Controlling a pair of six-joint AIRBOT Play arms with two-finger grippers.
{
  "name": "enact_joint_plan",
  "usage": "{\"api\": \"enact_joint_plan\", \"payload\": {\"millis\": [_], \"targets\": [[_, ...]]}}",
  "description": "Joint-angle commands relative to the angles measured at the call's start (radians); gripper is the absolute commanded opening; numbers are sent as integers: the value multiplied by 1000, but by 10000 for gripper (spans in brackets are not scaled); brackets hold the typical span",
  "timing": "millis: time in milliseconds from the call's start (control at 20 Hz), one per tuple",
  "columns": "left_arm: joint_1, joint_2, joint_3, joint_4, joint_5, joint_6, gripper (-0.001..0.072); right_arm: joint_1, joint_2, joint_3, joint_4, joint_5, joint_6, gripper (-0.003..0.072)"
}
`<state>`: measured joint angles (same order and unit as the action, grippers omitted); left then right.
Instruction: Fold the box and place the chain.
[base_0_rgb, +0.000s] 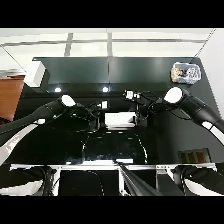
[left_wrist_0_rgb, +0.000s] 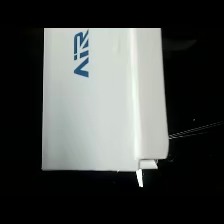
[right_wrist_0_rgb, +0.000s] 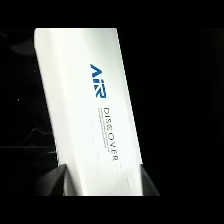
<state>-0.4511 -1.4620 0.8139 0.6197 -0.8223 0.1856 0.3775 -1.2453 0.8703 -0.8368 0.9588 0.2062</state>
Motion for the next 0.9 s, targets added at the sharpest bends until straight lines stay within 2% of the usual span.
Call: {"api": "enact_joint_plan", "payload": {"millis": [0,50,150,350,850], "targets": [[0,-1,-1,0,0,2,307,1,3,0,-2,3,9,423],[0,-1,-1,0,0,2,307,1,3,0,-2,5,25,423],[0,-1,-1,0,0,2,307,1,3,0,-2,7,57,305],[0,-1,-1,0,0,2,307,1,2,0,-8,39,64,313],[0,-1,-1,0,2,2,307,1,2,0,-25,32,71,312]]}}
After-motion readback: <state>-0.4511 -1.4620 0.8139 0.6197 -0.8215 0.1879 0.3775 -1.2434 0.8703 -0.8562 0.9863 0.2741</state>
